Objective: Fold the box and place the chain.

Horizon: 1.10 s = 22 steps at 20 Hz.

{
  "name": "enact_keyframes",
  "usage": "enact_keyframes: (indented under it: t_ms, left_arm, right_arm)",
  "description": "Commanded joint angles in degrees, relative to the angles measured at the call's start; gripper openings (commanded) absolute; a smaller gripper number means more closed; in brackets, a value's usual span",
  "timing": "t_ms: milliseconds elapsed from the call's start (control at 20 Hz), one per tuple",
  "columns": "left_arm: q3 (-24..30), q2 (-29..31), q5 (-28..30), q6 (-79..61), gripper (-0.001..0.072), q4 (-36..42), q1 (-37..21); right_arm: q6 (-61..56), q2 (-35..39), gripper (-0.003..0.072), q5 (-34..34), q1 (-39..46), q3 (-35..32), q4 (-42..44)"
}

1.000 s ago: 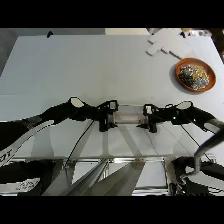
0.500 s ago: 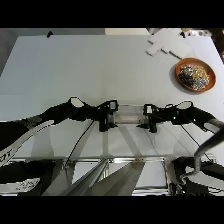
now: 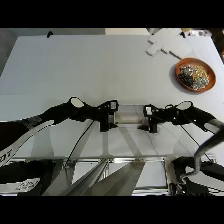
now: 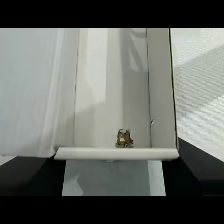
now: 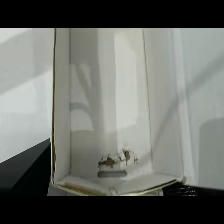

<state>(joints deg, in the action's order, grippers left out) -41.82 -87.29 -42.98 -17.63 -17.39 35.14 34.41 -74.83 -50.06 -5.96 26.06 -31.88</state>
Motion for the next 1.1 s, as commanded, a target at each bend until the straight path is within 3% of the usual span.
enact_keyframes:
  t_ms: [0,200,550,1050]
  left_arm:
    - [0.02,0.00,0.11,-0.15,0.0229,-0.20,-0.04]
    - [0.02,0.00,0.11,-0.15,0.0229,-0.17,-0.02]
    - [0.02,0.00,-0.11,-0.15,0.0229,-0.20,-0.02]
    - [0.02,0.00,-0.11,-0.15,0.0229,-0.20,-0.02]
  right_arm:
    - [-3.32,3.82,0.0699,-0.17,0.02,0.02,-3.80]
    - [-7.63,11.13,0.0699,-0.17,0.02,0.02,-7.63]
    - [-31.67,23.65,0.0697,-0.15,0.02,0.02,-36.24]
    - [-32.04,27.15,0.0697,-0.07,0.00,0.00,-36.87]
